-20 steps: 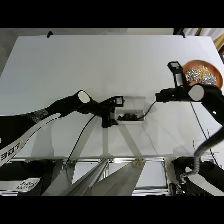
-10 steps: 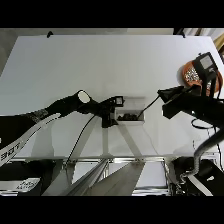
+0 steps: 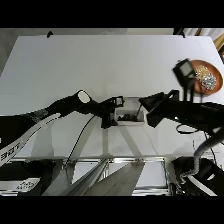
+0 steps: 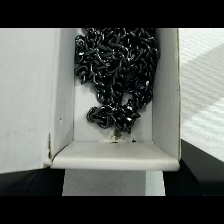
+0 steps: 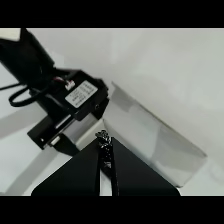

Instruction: Fold the box and place the chain.

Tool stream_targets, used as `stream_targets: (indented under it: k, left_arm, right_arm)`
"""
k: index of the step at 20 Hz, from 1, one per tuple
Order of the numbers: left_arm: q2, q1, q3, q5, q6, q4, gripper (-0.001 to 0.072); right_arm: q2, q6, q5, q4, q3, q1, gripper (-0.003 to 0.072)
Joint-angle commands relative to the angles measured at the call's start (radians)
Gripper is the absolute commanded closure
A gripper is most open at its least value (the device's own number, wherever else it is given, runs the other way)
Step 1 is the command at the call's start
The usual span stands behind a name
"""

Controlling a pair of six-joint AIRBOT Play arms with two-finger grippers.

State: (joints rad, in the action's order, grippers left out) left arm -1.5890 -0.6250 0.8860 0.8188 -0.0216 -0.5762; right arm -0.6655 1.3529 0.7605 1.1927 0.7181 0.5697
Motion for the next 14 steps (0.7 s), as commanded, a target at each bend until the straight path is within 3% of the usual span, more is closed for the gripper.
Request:
stream_targets:
  k: [1, 4, 11, 13, 14]
  left_arm:
    - [0.001, 0.000, 0.000, 0.001, 0.000, 0.000, 0.0555]
    - [0.001, 0.000, 0.000, 0.001, 0.000, 0.000, 0.0555]
    - [0.001, 0.000, 0.000, 0.002, 0.000, 0.000, 0.0555]
    - [0.001, 0.000, 0.000, 0.002, 0.000, 0.000, 0.0555]
    - [0.001, 0.000, 0.000, 0.002, 0.000, 0.000, 0.0555]
  right_arm:
    - [-0.165, 0.001, -0.051, -0.027, -0.025, 0.043, 0.0675]
    - [-0.282, 0.057, -0.067, -0.026, -0.027, 0.052, 0.0675]
    - [-0.392, 0.116, -0.122, -0.038, -0.064, 0.063, 0.0662]
    - [-0.415, 0.116, -0.116, -0.047, -0.064, 0.078, 0.0469]
    - [-0.412, 0.116, -0.110, -0.048, -0.064, 0.083, 0.0428]
